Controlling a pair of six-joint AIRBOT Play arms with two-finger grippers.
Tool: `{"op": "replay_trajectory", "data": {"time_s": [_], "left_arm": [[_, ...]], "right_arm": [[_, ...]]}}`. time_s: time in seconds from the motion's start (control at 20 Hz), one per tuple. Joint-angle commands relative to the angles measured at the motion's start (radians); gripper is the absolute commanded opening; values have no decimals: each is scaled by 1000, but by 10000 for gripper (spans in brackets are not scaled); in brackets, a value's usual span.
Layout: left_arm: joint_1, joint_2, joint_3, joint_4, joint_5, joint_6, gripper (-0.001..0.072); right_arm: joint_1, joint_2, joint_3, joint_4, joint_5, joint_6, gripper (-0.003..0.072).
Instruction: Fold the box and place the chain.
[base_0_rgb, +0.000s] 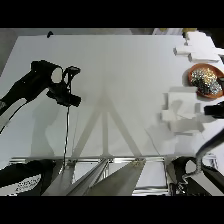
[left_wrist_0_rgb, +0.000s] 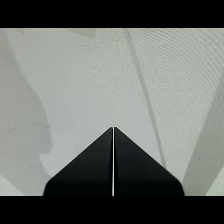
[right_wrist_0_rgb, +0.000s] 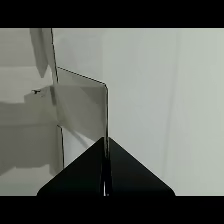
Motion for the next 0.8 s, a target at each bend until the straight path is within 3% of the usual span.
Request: {"op": "replay_trajectory", "data": {"time_s": [0.0,0.2,0.35,0.5,0.6,0.75], "left_arm": [[1,0,0,0,0,0,8],[1,0,0,0,1,0,8],[1,0,0,-2,5,0,8],[1,-1,0,-37,142,34,7],[2,-8,0,-160,209,129,7],[1,-43,0,-525,248,416,7]], "right_arm": [[171,156,-74,284,14,-25,12],[384,317,-269,407,-130,-12,13],[508,363,-369,447,-206,34,13],[602,363,-405,447,-251,48,14],[632,363,-405,447,-274,68,14],[640,363,-405,448,-288,91,14]]}}
